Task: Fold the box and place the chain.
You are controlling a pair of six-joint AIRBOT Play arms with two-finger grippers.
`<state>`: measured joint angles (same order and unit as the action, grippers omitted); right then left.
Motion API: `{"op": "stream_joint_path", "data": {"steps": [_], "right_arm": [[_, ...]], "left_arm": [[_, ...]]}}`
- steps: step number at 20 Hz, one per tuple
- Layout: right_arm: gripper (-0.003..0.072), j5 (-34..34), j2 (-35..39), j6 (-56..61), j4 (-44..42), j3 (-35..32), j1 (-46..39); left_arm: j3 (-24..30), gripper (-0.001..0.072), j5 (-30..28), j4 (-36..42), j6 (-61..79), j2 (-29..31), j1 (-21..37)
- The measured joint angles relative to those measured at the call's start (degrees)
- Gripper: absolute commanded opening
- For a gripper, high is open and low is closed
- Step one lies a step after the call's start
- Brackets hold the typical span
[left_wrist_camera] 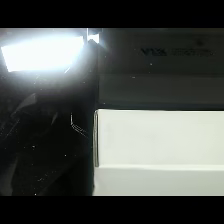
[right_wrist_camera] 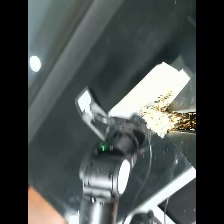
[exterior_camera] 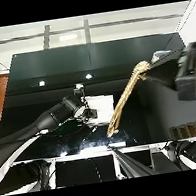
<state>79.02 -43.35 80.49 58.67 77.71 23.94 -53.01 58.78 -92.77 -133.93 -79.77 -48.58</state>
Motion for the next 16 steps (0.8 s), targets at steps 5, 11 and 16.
{"op": "stream_joint_path", "data": {"steps": [5, 11, 16], "right_arm": [[0.0021, -5.8, -0.1, 0.0, -1.3, -3.9, 3.3], [0.0021, -8.6, -0.1, 0.0, -2.1, -4.8, 4.2], [0.0021, -9.6, -0.1, -0.2, -2.8, -4.9, 4.3]], "left_arm": [[0.0, 0.0031, 0.2, 0.0, 0.0, 0.0, 0.0], [0.0, 0.0031, 0.2, 0.0, 0.0, 0.0, 0.0], [0.0, 0.0031, 0.2, 0.0, 0.0, 0.0, 0.0]]}}
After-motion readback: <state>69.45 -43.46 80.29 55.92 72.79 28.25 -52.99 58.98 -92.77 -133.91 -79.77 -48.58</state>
